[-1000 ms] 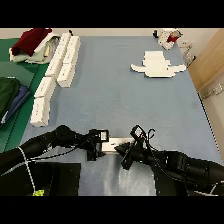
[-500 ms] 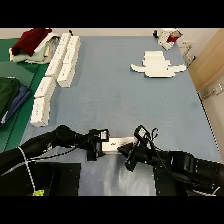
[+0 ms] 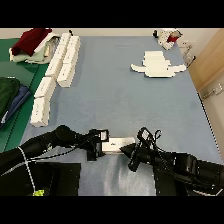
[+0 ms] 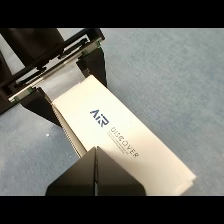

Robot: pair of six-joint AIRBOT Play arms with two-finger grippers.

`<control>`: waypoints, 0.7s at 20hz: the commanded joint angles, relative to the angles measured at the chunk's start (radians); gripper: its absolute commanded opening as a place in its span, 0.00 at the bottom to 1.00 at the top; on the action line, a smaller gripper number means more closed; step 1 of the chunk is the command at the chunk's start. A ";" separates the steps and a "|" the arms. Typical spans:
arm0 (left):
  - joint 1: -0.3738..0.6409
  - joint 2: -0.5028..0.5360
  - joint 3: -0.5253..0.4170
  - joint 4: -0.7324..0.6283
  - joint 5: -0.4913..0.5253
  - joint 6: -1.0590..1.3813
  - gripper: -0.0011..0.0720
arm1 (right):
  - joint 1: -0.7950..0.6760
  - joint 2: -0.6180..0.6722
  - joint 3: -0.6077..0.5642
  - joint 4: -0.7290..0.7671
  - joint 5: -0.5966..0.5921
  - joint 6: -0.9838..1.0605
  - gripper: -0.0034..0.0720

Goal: Fold the box.

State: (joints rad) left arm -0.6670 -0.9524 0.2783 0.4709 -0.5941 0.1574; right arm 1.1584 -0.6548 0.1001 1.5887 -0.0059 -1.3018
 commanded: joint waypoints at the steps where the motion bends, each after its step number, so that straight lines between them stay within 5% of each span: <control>1: 0.000 0.000 0.000 0.000 0.000 0.000 0.66 | 0.000 -0.007 -0.021 -0.002 -0.010 0.000 0.08; 14: 0.000 0.000 0.000 0.000 0.000 0.000 0.66 | 0.000 0.037 -0.010 0.005 0.016 0.001 0.08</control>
State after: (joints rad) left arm -0.6670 -0.9524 0.2783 0.4713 -0.5938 0.1577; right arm 1.1580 -0.6563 0.0807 1.5932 -0.0120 -1.3018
